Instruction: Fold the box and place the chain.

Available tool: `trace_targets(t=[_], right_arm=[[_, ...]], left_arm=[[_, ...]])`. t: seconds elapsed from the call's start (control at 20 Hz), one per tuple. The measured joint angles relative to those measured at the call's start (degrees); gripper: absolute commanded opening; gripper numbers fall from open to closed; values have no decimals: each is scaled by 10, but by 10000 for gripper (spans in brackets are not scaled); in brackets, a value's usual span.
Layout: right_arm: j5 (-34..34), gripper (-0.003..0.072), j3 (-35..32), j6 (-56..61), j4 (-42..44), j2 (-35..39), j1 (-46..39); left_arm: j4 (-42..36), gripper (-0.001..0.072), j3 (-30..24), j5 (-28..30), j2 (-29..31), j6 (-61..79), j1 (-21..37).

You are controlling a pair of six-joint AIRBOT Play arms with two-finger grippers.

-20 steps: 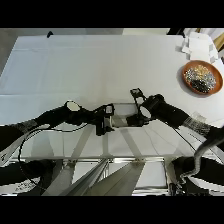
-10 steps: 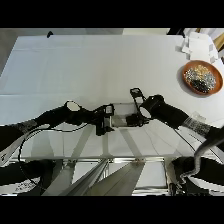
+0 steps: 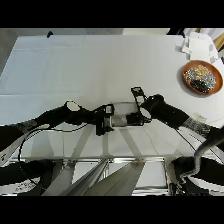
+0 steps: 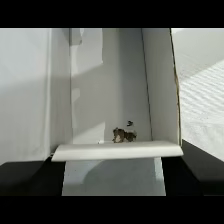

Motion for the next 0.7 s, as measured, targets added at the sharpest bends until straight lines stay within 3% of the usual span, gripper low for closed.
trace_targets(t=[0.2,0.3,0.4,0.65,0.7], right_arm=[[12,163,0,14,-16,0,1],[17,134,0,19,-19,0,2],[18,55,0,20,-20,0,2],[20,23,0,23,-22,0,3],[22,130,0,22,-22,0,3]], left_arm=[[-1,390,0,0,0,-3,0],[-1,390,0,0,0,-3,0],[-1,390,0,0,0,-3,0],[-2,390,0,0,0,-6,0],[-2,390,0,0,0,-6,0]])
